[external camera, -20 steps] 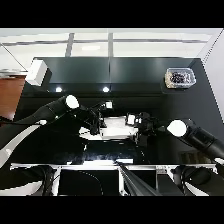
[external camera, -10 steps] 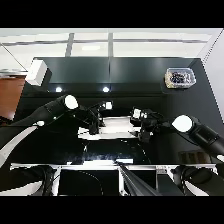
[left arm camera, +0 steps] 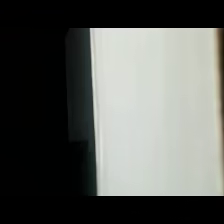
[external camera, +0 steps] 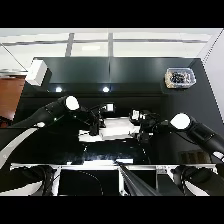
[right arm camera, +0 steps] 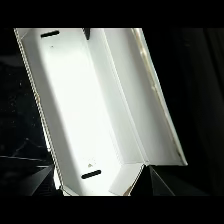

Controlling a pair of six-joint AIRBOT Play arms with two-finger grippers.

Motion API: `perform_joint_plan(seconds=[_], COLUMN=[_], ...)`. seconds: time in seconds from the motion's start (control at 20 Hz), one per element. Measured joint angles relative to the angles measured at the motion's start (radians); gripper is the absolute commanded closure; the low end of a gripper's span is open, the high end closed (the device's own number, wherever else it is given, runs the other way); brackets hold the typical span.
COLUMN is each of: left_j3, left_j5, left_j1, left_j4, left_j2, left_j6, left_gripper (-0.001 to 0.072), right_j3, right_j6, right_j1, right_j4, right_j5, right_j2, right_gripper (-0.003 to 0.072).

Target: Fold the box and place the chain.

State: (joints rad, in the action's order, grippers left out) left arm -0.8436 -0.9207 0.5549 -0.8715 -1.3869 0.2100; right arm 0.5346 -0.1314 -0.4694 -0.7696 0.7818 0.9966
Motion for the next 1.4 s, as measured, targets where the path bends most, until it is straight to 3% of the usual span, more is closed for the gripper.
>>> perform_joint_plan(seconds=[0.55,1.4], left_j3=[0.000,0.000], left_j5=[-0.003,0.003], left_j1=[0.004,0.005], left_j4=[-0.029,-0.037], left_j2=[0.001,0.001], left_j6=[-0.001,-0.001], left_gripper=[0.0682,0.0681], right_j3=[0.000,0.000], right_j6=[0.076,0.048], right_j1=[0.001,0.057], right_j4=[0.106,0.112], right_j5=[0.018,0.097], right_j2=[0.046,0.024], right_gripper=[-0.0021,-0.0021])
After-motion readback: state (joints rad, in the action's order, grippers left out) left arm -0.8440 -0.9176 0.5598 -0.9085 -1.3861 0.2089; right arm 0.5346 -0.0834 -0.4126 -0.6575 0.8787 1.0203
